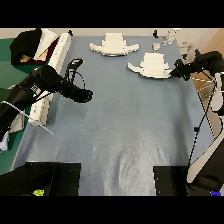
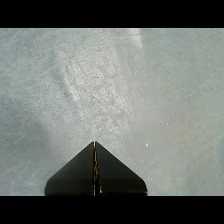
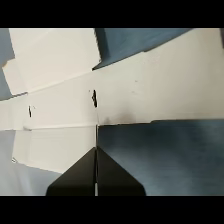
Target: Fold the box.
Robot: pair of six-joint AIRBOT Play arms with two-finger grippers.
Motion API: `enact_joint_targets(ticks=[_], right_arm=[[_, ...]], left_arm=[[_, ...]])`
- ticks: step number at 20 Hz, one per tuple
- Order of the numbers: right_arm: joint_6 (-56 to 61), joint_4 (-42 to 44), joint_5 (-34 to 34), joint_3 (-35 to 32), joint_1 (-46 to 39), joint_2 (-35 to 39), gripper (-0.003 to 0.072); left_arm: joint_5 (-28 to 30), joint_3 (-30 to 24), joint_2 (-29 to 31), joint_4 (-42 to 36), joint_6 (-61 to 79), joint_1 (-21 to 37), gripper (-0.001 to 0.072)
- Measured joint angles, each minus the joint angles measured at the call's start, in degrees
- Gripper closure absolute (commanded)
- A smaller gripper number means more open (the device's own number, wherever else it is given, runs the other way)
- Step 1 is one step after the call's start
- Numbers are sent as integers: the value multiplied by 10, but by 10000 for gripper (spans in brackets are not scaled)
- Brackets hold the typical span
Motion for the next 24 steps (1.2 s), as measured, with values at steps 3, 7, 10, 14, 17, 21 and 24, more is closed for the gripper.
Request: enact_joint_targets(ticks=[3,7,10,14,17,21,24], right_arm=[[-2,1,-37,-9,14,13,690],[-12,-12,-77,-87,51,74,690],[-17,-23,-84,-202,93,158,690],[-19,-30,-54,-413,150,316,691],[-17,-32,-32,-574,182,442,690],[1,-34,-1,-752,204,590,689],[10,-34,14,-820,210,648,308]], left_arm=[[-7,0,0,0,0,0,697],[-24,0,0,0,-1,0,698],[-47,-1,0,0,-3,0,697],[-75,0,0,0,-4,0,697],[-95,0,0,0,-4,0,697],[-115,0,0,0,-4,0,697],[-116,0,0,0,-2,0,697]])
